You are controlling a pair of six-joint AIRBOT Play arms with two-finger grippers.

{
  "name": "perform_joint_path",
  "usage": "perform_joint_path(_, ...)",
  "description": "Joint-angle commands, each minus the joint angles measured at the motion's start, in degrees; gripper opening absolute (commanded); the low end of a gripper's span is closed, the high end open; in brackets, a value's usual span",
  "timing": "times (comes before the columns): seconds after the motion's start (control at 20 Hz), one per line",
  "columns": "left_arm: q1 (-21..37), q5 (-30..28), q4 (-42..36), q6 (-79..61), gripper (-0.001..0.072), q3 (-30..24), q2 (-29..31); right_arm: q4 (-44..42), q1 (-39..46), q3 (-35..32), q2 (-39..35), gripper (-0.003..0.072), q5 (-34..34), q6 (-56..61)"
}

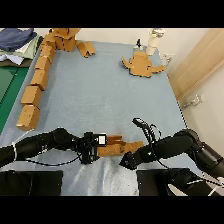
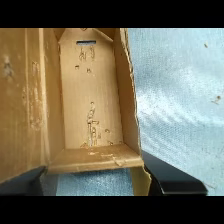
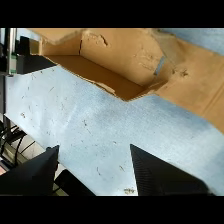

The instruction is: Fold the box.

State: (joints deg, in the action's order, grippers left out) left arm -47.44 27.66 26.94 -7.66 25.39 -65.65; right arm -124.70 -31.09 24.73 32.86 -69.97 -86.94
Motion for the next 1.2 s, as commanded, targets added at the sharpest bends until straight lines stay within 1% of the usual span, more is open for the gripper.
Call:
perform_joint_path(0.0,0.02,0.39,-0.02,-0.70,0.0601,0.04,0.02,0.00,-0.07,0.07,-0.07,0.0708,0.59,0.13)
perform_joint_path(0.55,-0.02,1.31,-0.22,-0.46,0.0601,0.04,0.02,-0.02,-0.07,0.07,-0.07,0.0707,0.59,0.20)
perform_joint_path(0.65,0.00,1.22,-0.20,-0.46,0.0601,0.04,0.02,-0.04,-0.04,0.07,-0.07,0.0695,0.59,1.07)
perform_joint_path(1.15,0.00,1.01,-0.20,-0.46,0.0602,0.17,0.02,0.02,-0.04,0.07,-0.04,0.0695,0.59,1.05)
